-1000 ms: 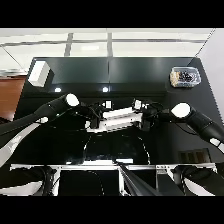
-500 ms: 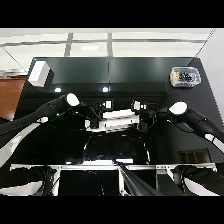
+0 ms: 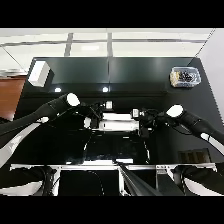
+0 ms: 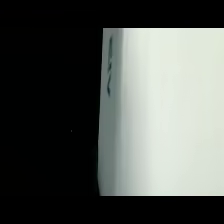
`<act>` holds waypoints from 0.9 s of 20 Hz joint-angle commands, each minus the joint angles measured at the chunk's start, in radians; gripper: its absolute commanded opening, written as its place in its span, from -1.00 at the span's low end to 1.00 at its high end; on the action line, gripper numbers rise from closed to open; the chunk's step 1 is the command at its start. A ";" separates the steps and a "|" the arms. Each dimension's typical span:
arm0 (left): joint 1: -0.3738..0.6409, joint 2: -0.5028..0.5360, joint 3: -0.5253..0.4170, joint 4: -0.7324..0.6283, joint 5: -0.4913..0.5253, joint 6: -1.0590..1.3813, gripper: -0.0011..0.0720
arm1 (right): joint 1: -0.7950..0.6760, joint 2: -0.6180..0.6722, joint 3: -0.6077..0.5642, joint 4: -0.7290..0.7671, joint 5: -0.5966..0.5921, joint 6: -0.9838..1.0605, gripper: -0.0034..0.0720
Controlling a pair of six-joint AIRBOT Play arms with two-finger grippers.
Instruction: Fold the box and place the chain.
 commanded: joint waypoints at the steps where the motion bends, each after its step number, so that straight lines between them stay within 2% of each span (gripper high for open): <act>1: 0.000 0.000 0.001 -0.002 0.002 -0.001 -0.89 | 0.000 -0.030 -0.002 0.001 -0.019 -0.035 0.96; 3: 0.000 -0.001 0.001 -0.002 0.002 -0.001 -0.89 | 0.000 -0.047 -0.002 0.005 -0.019 -0.049 0.93; 4: 0.000 -0.001 0.001 -0.002 0.002 -0.001 -0.89 | 0.000 -0.056 -0.002 0.019 -0.020 -0.055 0.85; 18: 0.000 -0.001 0.001 -0.002 0.002 -0.001 -0.89 | 0.002 -0.058 0.001 0.022 -0.034 -0.042 0.85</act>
